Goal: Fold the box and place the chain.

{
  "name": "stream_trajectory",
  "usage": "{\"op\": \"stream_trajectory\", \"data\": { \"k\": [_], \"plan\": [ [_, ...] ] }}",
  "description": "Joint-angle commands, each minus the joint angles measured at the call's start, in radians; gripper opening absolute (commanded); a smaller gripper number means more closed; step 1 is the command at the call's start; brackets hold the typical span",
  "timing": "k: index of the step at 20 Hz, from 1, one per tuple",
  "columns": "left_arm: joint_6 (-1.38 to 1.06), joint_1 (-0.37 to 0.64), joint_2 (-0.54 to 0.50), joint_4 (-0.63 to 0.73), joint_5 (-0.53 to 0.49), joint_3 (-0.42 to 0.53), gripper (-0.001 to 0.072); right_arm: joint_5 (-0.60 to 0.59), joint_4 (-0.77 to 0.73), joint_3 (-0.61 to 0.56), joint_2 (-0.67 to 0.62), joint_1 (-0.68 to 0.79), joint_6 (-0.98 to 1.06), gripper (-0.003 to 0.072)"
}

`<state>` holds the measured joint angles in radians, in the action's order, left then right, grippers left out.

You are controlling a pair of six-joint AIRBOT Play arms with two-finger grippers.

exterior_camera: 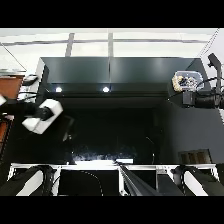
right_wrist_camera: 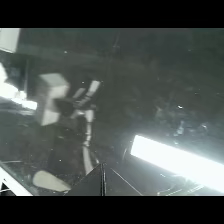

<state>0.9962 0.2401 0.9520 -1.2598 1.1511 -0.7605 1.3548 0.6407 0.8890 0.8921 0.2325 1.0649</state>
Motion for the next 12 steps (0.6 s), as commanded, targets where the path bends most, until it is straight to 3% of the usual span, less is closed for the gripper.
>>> {"op": "stream_trajectory", "data": {
  "k": [1, 5, 12],
  "plan": [
    [0.029, 0.291, -0.028, -0.015, -0.007, 0.009, 0.0247, -0.012, 0.026, 0.001, 0.000, 0.000, 0.000, 0.0012],
    [-0.030, 0.436, -0.011, -0.012, -0.143, 0.009, 0.0246, -0.014, 0.024, 0.001, 0.000, 0.000, 0.001, 0.0012],
    [-0.175, 0.431, 0.171, 0.121, -0.312, 0.008, 0.0247, -0.081, 0.023, 0.001, 0.000, 0.000, 0.001, 0.0013]
  ]
}}
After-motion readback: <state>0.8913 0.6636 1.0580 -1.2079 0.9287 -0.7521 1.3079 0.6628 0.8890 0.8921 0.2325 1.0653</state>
